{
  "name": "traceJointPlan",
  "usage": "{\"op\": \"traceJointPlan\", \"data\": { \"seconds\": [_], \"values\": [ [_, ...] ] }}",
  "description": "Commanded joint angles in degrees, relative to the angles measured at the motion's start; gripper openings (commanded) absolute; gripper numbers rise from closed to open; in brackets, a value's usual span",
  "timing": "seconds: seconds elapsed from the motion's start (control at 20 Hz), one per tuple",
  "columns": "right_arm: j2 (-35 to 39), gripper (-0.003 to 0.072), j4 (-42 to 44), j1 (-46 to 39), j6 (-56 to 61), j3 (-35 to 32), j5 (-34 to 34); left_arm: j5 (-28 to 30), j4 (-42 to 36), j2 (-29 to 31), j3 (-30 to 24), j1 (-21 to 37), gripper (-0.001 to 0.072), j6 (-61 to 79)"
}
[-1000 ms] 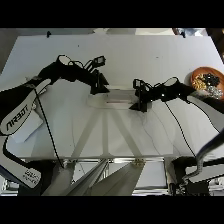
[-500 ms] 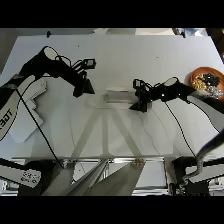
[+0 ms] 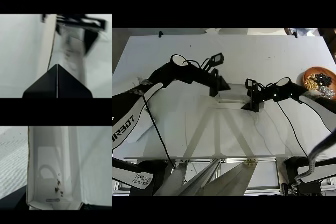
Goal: Fold the box and place the chain.
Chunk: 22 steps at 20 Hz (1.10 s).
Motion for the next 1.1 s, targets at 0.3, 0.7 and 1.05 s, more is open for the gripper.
{"op": "traceJointPlan", "data": {
  "seconds": [0.3, 0.7, 1.05],
  "values": [
    [0.00, 0.0364, -0.02, 0.00, 0.00, 0.04, 0.11, 10.69, 1.33, -7.98, -0.11, -1.07, 0.0011, -14.97],
    [0.00, 0.0364, -0.02, 0.00, 0.00, 0.04, 0.11, 0.52, 2.05, -2.40, -0.11, 5.16, 0.0012, -14.69],
    [0.00, 0.0364, -0.02, 0.00, 0.00, 0.04, 0.11, -11.45, 15.72, 4.02, -0.48, 11.82, 0.0449, 1.66]
  ]
}}
